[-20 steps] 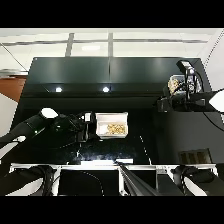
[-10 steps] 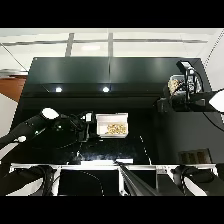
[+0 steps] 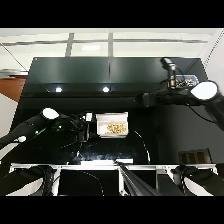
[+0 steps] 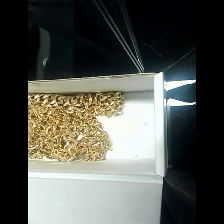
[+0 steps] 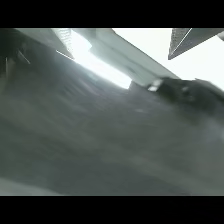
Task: Fold the box and place the chain.
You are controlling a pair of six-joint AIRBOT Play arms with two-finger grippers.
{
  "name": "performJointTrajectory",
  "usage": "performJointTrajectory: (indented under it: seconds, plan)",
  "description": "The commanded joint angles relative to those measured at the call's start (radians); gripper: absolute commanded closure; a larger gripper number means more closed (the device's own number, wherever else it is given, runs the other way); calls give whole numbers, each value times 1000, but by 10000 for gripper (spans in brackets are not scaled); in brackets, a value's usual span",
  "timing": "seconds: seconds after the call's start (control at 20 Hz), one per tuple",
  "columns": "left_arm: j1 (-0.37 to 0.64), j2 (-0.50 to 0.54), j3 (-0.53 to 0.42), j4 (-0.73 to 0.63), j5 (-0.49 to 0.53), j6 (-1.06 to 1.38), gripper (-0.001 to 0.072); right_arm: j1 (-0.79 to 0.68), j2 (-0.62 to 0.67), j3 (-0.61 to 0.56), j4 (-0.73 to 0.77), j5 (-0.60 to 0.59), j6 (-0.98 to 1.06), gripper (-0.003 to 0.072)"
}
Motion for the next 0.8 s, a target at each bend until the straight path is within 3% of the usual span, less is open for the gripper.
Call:
performJointTrajectory:
  seconds: [0.0,0.35,0.75]
  plan:
    - [-1,0,0,0,2,0,229,59,-118,2,207,-39,-462,-22]
    - [-1,0,0,1,2,0,228,127,-174,3,170,134,-641,-16]
    - [-1,0,0,1,2,0,228,133,-122,64,16,208,-659,-16]
